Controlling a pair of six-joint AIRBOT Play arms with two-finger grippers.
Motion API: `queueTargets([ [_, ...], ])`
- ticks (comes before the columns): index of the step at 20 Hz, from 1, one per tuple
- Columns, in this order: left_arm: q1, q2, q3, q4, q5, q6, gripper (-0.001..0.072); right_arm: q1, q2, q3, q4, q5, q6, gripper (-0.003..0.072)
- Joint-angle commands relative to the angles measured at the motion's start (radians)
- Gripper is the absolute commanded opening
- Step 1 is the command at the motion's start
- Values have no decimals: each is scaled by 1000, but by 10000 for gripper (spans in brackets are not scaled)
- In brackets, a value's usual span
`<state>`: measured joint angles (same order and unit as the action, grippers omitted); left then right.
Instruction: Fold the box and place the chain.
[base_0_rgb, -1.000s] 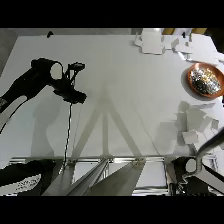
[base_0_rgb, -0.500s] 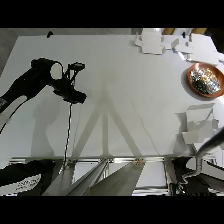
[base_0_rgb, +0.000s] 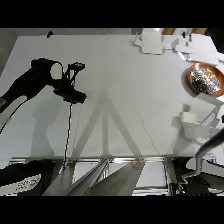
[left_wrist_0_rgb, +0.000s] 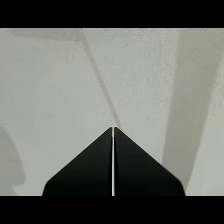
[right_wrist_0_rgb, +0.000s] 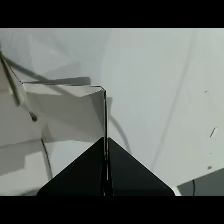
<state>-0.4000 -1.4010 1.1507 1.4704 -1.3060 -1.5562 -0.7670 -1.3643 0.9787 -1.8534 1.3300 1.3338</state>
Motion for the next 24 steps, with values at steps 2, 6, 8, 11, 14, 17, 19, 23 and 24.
queueTargets([
  [2, 0, 1, 0, 0, 0, 0, 9, 145, 106, -1, 148, 64, -3, 19],
  [6, 0, 1, 0, 0, 0, 0, 9, 364, 291, -60, 304, 26, -35, 19],
  [8, 0, 1, 0, 0, 0, 0, 9, 457, 392, -159, 370, -31, -39, 19],
  [11, 0, 1, 0, 0, 1, 0, 9, 577, 523, -322, 541, -106, -71, 20],
  [14, 0, 1, 0, 0, 1, 0, 9, 694, 610, -429, 626, -154, -76, 20],
  [17, 0, 1, 0, 0, 9, 4, 9, 801, 646, -483, 628, -194, -51, 20],
  [19, -1, 0, 0, 0, 50, 4, 9, 853, 646, -496, 628, -211, -48, 20],
  [23, -1, 0, -1, -98, 97, 80, 65, 914, 646, -496, 632, -240, -48, 20],
  [24, 0, 0, -3, -183, 116, 180, 196, 921, 646, -496, 632, -252, -47, 20],
])
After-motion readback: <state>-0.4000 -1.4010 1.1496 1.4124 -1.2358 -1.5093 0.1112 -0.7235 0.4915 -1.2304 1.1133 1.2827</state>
